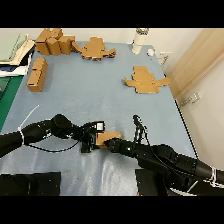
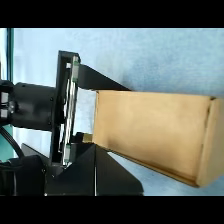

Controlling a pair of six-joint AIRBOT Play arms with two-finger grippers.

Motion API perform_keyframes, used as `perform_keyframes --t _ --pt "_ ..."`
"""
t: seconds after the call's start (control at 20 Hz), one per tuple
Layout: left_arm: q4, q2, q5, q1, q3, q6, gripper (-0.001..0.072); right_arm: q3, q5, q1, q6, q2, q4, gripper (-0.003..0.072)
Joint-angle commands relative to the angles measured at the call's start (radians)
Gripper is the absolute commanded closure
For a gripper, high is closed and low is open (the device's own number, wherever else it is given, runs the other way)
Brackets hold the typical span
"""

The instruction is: Fold the box.

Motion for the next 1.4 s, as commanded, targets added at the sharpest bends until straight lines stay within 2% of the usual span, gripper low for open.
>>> perform_keyframes --t 0.0,0.15,0.25,0.35,0.5,0.7,0.8,0.9,1.0,1.2,1.35 --pt "0.001 0.0 0.001 0.0 0.0 0.003 0.0183 0.016 0.01 0.001 -0.001 -0.002 0.001 0.0685" --pt "0.001 0.0 0.0 0.0 0.0 0.003 0.0183 0.018 0.01 0.0 -0.001 -0.01 -0.014 0.0685" --pt "0.001 0.0 0.001 0.0 0.0 0.003 0.0183 0.027 -0.013 -0.019 0.0 0.0 -0.083 0.0685" --pt "0.001 0.0 0.0 0.0 0.0 0.003 0.0183 0.054 -0.148 -0.071 0.0 0.022 -0.131 0.0685" --pt "0.001 0.0 0.001 0.0 0.0 0.003 0.0183 0.13 -0.431 -0.159 0.0 0.045 -0.263 0.0685" --pt "0.001 0.0 0.0 0.0 0.0 0.003 0.0183 0.265 -0.58 -0.28 0.0 0.035 -0.393 0.0685" --pt "0.001 0.0 0.001 0.0 0.0 0.003 0.0182 0.34 -0.693 -0.369 -0.014 -0.027 -0.407 0.0685" --pt "0.001 0.0 0.001 0.0 0.0 0.003 0.0183 0.439 -0.825 -0.463 -0.148 -0.146 -0.405 0.0685" --pt "0.001 0.0 0.003 0.0 0.0 0.003 0.0183 0.542 -0.898 -0.514 -0.266 -0.27 -0.399 0.0685" --pt "0.001 0.0 0.002 0.0 0.0 0.003 0.0183 0.736 -0.917 -0.55 -0.373 -0.477 -0.399 0.0685" --pt "0.001 0.0 0.0 0.0 0.0 0.003 0.0183 0.808 -0.911 -0.55 -0.372 -0.544 -0.391 0.0685"
